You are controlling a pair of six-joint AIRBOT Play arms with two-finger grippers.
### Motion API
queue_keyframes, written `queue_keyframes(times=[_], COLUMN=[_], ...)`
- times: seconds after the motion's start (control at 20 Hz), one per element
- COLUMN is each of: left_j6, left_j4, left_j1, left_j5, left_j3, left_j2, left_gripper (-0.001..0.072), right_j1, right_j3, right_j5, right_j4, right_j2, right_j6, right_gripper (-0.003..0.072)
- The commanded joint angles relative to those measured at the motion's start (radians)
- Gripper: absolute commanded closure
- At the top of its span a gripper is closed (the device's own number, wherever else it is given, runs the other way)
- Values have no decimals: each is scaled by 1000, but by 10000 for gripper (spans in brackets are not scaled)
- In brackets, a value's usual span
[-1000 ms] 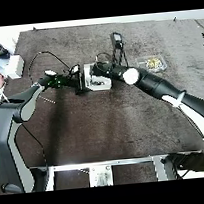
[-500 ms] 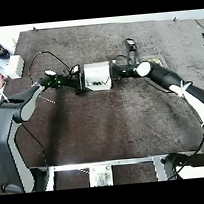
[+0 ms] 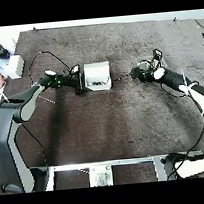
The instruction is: Fold the box and place the chain.
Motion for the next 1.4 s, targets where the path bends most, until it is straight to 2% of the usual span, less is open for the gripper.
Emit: queue_keyframes(times=[0.0, 0.2, 0.25, 0.3, 0.4, 0.45, 0.5, 0.65, 0.95, 1.05, 1.25, 1.35], left_j6=[0, 0, 0, 0, 0, 0, 0, 0, 0, 0, 0, 0], left_j4=[0, 0, 0, 0, 0, 0, 0, 0, 0, 0, 0, 0], left_j1=[0, 0, 0, 0, 0, 0, 0, 0, 0, 0, 0, 0], left_j5=[0, 0, 0, 0, 0, 1, 0, 0, 0, 0, 0, 1], left_j3=[1, 1, 1, 1, 1, 1, 1, 1, 1, 1, 1, 1], left_j2=[0, 0, 0, 0, 0, 0, 0, 0, 0, 0, 0, 0], left_gripper=[357, 357, 357, 357, 357, 357, 357, 357, 357, 357, 357, 357], right_j1=[-10, -10, -10, -10, -5, -2, 3, 32, 127, 180, 309, 372], right_j3=[39, 144, 164, 173, 173, 173, 173, 173, 173, 174, 241, 246], right_j5=[-89, -45, -33, -23, -13, -5, 1, 3, 172, 164, 151, 107], right_j4=[65, 73, 89, 104, 114, 114, 114, 114, 114, 114, 114, 113], right_j2=[-78, -154, -174, -188, -193, -186, -172, -81, 218, 293, 327, 325], right_j6=[14, 18, 18, 18, 17, 14, 13, -48, -177, -212, -239, -242], right_gripper=[265, 279, 410, 462, 463, 547, 673, 673, 672, 672, 672, 672])
